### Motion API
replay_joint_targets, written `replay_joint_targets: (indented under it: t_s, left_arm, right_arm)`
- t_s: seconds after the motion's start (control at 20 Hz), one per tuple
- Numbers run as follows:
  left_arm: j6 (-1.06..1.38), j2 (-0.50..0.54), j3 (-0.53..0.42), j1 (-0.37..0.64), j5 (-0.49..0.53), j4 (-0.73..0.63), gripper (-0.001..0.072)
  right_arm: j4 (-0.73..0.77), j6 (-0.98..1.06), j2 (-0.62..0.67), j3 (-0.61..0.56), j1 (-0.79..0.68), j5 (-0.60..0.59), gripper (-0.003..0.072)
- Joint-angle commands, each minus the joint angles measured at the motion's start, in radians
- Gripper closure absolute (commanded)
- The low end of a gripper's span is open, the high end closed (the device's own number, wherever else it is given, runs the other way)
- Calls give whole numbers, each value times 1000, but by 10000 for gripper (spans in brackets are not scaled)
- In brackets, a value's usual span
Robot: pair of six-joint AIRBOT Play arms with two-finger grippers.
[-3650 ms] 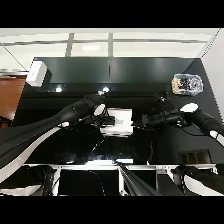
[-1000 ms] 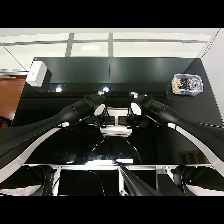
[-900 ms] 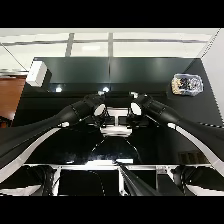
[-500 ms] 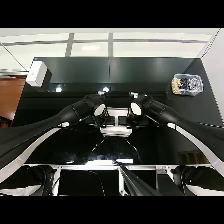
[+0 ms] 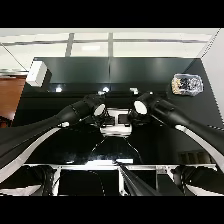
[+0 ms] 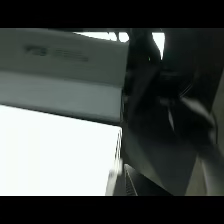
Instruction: Fold the box and place the chain.
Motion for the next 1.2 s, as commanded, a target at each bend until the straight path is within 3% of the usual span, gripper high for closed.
replay_joint_targets:
  t_s: [0.0,0.1,0.25,0.3,0.4,0.5,0.6,0.65,0.8,1.0,1.15]
  left_arm:
    - [-1,0,0,0,-1,0,680]
    - [-1,0,0,0,-1,0,680]
    - [-1,0,0,0,-1,0,680]
    - [-1,0,0,0,-1,0,680]
    - [-1,0,0,1,-1,0,680]
    - [-1,0,0,1,1,0,680]
    - [-1,0,0,1,0,0,681]
    - [-1,0,0,0,0,0,680]
    - [-1,0,0,0,-2,0,680]
    - [-1,0,0,0,-1,0,680]
    - [-1,0,0,0,-6,0,681]
  right_arm:
    - [-91,-81,141,1,-3,40,349]
    - [-237,-84,249,1,-26,104,348]
    - [-571,-89,357,-13,-146,143,349]
    - [-671,-88,362,-28,-218,111,348]
    - [-740,-87,358,-89,-394,-85,349]
    - [-708,-24,330,-166,-597,-373,349]
    - [-646,158,242,-175,-751,-506,310]
    - [-568,161,189,-166,-805,-558,-4]
    - [-233,-134,-6,12,-884,-490,-34]
    - [-205,-167,-217,282,-898,-294,-34]
    - [-158,-194,-324,400,-904,-214,-34]
